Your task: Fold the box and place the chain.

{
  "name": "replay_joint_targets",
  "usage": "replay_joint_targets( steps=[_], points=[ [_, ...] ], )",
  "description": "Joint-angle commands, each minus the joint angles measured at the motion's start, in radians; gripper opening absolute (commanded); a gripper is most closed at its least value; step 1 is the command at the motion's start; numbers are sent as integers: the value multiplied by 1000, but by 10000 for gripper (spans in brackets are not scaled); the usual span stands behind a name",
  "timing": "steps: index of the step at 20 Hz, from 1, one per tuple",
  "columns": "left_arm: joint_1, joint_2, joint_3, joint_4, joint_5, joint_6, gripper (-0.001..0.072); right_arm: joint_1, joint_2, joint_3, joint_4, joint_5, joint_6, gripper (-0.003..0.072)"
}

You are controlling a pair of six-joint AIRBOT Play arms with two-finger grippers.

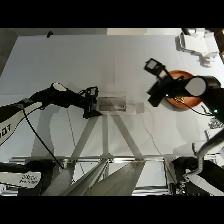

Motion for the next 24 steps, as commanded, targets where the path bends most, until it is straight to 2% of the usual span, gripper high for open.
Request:
replay_joint_targets(
  steps=[1,6,9,14,20,24],
  points=[
    [0,0,0,0,0,0,143,-142,18,-100,18,29,131,6],
    [0,0,0,0,0,0,143,-217,-55,-191,354,60,151,5],
    [0,0,0,0,0,0,143,-211,-125,-203,462,71,151,5],
    [0,0,0,0,0,0,143,-133,-199,-207,532,62,151,4],
    [0,0,0,0,0,0,143,-114,-235,-207,739,39,50,4],
    [0,0,0,0,0,0,143,-114,-235,-207,614,-39,112,5]
  ],
)
